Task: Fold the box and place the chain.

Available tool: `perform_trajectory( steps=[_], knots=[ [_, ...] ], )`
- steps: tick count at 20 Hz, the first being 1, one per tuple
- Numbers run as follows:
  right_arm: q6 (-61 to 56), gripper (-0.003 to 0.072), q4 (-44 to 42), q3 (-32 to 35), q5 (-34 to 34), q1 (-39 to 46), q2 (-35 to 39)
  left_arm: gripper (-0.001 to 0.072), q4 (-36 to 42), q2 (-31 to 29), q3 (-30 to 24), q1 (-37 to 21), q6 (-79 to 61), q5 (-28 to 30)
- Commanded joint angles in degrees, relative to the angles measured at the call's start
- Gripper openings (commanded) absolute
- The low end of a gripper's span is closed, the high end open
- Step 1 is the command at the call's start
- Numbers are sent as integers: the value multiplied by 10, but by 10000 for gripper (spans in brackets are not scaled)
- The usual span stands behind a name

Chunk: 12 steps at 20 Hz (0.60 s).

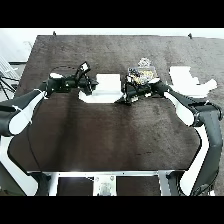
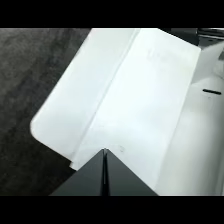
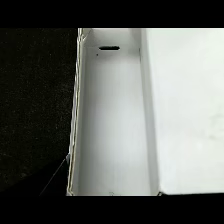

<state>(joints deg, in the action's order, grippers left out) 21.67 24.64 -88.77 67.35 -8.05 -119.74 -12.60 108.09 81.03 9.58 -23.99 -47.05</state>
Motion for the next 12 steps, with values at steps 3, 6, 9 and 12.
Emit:
perform_trajectory(
  steps=[3,6,9,12],
  knots=[
    [0,506,0,0,0,-1,0,18,-16,9,0,0,15,-16],
    [0,506,0,0,0,-1,0,18,-16,9,0,0,15,-18],
    [0,506,0,0,0,-1,0,18,-24,9,-1,0,22,-20],
    [0,506,0,0,0,-1,0,18,-31,9,-1,0,24,-20]
  ],
)
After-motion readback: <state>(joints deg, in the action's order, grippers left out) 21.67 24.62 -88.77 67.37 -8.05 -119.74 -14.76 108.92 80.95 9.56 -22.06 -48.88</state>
